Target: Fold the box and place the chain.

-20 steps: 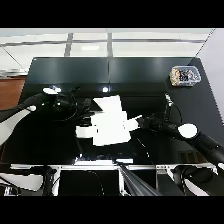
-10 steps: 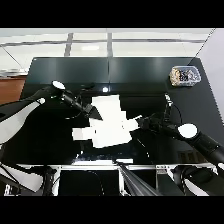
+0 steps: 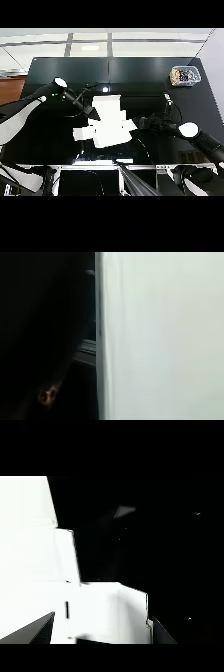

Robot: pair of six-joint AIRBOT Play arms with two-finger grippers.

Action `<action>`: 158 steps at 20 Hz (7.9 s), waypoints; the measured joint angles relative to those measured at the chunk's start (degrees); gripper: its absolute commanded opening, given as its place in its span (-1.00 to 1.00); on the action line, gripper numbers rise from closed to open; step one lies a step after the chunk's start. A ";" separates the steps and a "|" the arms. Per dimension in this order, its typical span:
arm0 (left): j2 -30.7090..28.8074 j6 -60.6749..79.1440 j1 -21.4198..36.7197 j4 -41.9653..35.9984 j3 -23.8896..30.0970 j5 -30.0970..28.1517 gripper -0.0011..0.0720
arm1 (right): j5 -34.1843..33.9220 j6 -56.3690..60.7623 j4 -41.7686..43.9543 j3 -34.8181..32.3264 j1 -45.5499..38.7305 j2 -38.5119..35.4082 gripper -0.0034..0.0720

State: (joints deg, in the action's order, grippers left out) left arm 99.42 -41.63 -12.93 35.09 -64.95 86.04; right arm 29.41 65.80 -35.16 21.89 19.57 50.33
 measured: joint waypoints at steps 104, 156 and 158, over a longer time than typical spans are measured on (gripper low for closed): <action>-16.48 52.39 -17.68 -1.46 19.28 -41.92 -0.89 | 13.81 -81.92 5.44 7.30 0.07 18.49 0.90; -32.13 10.64 -7.61 14.71 20.24 -15.02 -0.90 | 12.68 -80.96 1.84 7.37 1.60 20.33 -0.73; -32.54 8.66 -8.07 9.51 22.36 -13.44 -0.90 | 12.72 -81.00 1.84 7.37 1.60 20.33 -0.73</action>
State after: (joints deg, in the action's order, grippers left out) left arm 66.87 -32.97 -20.99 44.60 -42.59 72.60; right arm 42.13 -15.20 -33.32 29.26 21.17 70.65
